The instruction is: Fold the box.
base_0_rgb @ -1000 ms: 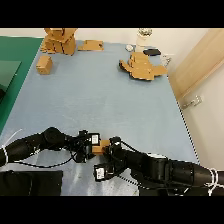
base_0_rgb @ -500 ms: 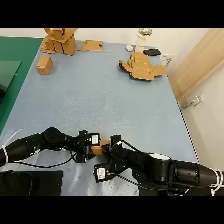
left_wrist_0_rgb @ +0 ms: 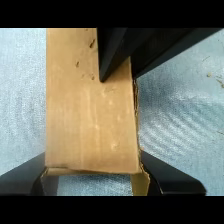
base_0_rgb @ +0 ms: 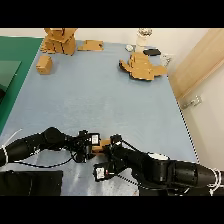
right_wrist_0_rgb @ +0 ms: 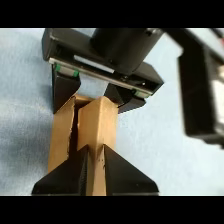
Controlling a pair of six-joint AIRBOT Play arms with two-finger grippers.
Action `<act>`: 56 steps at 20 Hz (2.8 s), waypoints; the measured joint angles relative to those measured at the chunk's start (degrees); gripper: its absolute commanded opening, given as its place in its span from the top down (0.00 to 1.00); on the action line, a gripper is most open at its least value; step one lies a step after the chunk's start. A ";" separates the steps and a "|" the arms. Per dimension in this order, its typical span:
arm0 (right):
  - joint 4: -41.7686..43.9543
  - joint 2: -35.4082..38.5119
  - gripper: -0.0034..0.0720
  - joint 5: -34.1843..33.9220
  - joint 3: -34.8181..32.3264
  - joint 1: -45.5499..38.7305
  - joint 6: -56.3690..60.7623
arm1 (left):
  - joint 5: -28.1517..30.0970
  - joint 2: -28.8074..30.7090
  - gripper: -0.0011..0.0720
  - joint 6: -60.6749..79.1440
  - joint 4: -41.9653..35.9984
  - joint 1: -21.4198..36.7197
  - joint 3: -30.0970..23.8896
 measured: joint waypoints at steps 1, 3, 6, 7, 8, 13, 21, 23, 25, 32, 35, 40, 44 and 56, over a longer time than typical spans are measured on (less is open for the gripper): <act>0.02 -0.20 0.75 0.00 0.00 0.00 0.02 | 0.00 -0.02 0.25 0.00 0.00 0.00 0.02; 0.50 -0.44 0.75 0.02 0.00 0.00 0.02 | 0.00 -0.02 0.25 -0.02 0.00 0.00 0.02; 2.01 -0.59 0.73 0.17 0.00 0.00 0.02 | 0.02 -0.02 0.25 0.02 0.02 0.00 0.02; 2.43 -0.57 0.73 0.28 0.00 0.02 0.02 | 0.00 -0.02 0.25 0.04 0.02 0.00 0.00; 2.64 -0.50 0.73 0.63 0.00 0.02 0.02 | 0.00 -0.02 0.25 0.07 0.04 0.00 0.02; 4.31 -0.15 0.73 1.42 0.00 0.02 0.00 | -0.02 0.00 0.25 0.11 0.11 0.00 0.02; 7.63 -0.44 0.73 1.09 -0.04 0.11 -0.04 | 0.02 -0.02 0.25 0.09 0.04 0.00 0.00; 8.37 -0.98 0.73 0.61 -0.04 0.11 -0.04 | 0.02 -0.02 0.25 0.07 0.04 0.00 0.02; 8.76 -1.73 0.73 0.13 -0.04 0.11 -0.04 | 0.02 -0.02 0.25 0.07 0.02 0.00 0.02; 9.42 -0.11 0.49 -1.18 0.70 0.11 -0.04 | 0.02 0.00 0.25 -0.02 0.02 0.00 0.00; 10.56 3.19 0.49 -4.04 2.32 0.09 1.70 | 0.04 0.00 0.25 0.00 0.02 0.00 0.00; 16.94 7.82 0.95 -11.89 3.34 -0.46 26.25 | 0.04 0.00 0.25 0.02 0.02 0.00 0.00; 23.85 8.87 0.96 -12.13 -0.20 -0.63 51.95 | 0.04 -0.02 0.25 0.02 0.02 0.00 0.00; 33.31 8.24 0.96 29.83 -15.47 -7.45 87.69 | 0.04 -0.02 0.25 0.04 0.02 0.00 0.00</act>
